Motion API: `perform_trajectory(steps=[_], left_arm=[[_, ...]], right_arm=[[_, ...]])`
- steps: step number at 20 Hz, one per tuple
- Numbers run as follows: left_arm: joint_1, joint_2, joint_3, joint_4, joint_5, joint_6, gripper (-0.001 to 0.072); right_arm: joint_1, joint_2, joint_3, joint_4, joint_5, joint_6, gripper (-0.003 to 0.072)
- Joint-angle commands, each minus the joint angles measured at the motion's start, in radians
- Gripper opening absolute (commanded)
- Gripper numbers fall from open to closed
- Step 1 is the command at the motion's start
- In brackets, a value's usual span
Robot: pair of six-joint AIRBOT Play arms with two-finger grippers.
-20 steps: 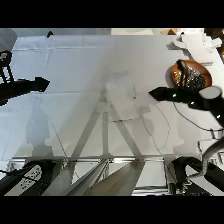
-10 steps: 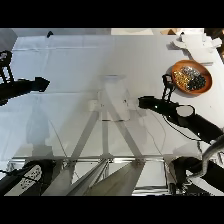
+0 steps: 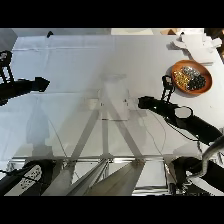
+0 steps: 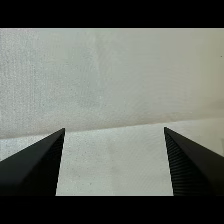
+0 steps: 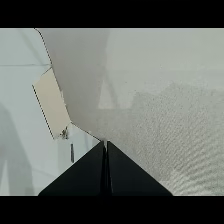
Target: Fold the box and place the chain.
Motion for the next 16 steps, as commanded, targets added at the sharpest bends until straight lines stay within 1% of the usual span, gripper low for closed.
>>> perform_trajectory(steps=[1,4,6,7,10,12,14,16], left_arm=[[0.0,0.001,0.001,0.0,0.0,0.0,0.0698],[0.0,0.001,0.001,-0.004,0.006,-0.003,0.0697],[0.0,0.0,0.001,-0.063,0.035,-0.005,0.0697],[0.0,-0.001,0.001,-0.086,0.03,-0.004,0.0697],[-0.001,-0.002,0.001,-0.094,-0.032,-0.004,0.069],[-0.001,-0.002,0.001,-0.1,-0.054,-0.005,0.0516],[-0.002,-0.002,0.001,-0.12,-0.097,-0.011,0.0506],[-0.026,-0.002,0.001,-0.119,-0.127,0.008,0.0506]], right_arm=[[0.001,0.0,0.0,0.001,-0.003,0.0,0.0012],[0.001,0.0,0.0,0.001,-0.003,0.0,0.0012],[0.001,0.0,0.0,0.001,-0.003,0.0,0.0012],[0.001,0.0,0.0,0.001,-0.003,0.0,0.0012],[0.001,0.0,0.0,0.001,-0.003,0.0,0.0012],[0.001,0.0,0.0,0.001,-0.003,0.0,0.0012],[0.001,0.0,0.0,0.001,-0.003,0.0,0.0012],[0.001,0.0,0.0,0.001,-0.003,0.0,0.0012]])
